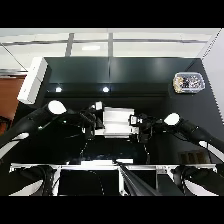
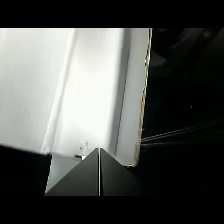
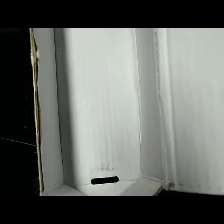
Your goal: Fold the box and place the chain.
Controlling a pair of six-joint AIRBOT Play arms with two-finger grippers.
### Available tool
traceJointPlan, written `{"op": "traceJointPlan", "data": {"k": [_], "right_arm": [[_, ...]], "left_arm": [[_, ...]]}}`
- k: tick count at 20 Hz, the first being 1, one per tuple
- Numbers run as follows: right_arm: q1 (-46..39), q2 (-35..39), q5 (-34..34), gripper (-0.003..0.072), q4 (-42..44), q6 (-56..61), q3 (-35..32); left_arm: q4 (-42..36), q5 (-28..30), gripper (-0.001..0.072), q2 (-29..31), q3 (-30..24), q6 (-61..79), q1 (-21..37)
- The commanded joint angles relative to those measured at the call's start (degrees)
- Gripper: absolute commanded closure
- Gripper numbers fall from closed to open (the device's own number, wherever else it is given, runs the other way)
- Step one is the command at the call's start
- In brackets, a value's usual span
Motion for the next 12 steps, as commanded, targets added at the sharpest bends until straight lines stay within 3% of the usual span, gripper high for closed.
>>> {"op": "traceJointPlan", "data": {"k": [1,5,7,10,12], "right_arm": [[0.00,-0.02,0.04,0.0211,0.00,0.02,-0.02],[0.00,-0.02,0.04,0.0210,0.02,0.02,-0.02],[0.00,-0.02,0.04,0.0211,0.02,0.02,-0.02],[0.00,-0.02,0.04,0.0210,0.02,0.02,-0.02],[0.00,-0.02,0.04,0.0211,0.02,0.02,-0.02]], "left_arm": [[6.84,-3.06,0.0684,8.44,0.24,-13.57,4.81],[28.22,-5.42,0.0684,12.83,-0.35,-48.50,14.51],[30.91,-5.68,0.0683,11.56,-3.17,-64.48,21.11],[16.94,-8.63,0.0682,5.22,-8.15,-68.15,30.27],[4.70,-11.15,0.0683,-1.64,-9.79,-59.14,33.46]]}}
